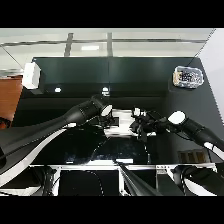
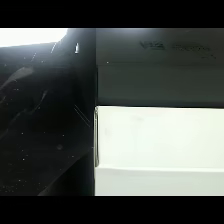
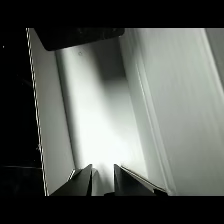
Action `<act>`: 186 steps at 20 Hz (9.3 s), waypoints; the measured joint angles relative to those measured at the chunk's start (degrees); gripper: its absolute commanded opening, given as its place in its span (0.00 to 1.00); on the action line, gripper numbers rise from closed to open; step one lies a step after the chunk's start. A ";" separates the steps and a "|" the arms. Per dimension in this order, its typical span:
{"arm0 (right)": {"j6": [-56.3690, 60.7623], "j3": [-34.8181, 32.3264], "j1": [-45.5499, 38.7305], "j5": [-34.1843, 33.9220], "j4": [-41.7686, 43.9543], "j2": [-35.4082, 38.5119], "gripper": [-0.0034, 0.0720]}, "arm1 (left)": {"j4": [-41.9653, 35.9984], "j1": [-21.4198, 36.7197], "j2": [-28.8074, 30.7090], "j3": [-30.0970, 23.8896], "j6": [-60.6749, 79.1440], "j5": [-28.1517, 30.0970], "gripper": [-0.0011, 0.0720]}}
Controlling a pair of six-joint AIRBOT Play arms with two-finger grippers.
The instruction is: Fold the box and place the chain.
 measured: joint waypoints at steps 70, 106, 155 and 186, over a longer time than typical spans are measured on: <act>50.31 1.25 -16.81 22.67 2.54 -2.71 0.64 | -0.09 0.00 0.00 0.00 -0.07 1.01 0.05; 115.40 22.97 13.81 19.30 -51.06 -9.75 0.45 | -0.28 -0.07 0.00 -0.02 0.04 0.94 0.05; 124.87 26.29 16.68 21.00 -50.51 -15.15 0.64 | 0.11 0.00 0.00 0.00 0.09 1.16 0.05; 110.38 39.36 -27.89 0.09 -68.76 -13.90 1.00 | -0.37 0.02 0.00 -0.02 -0.04 1.86 0.05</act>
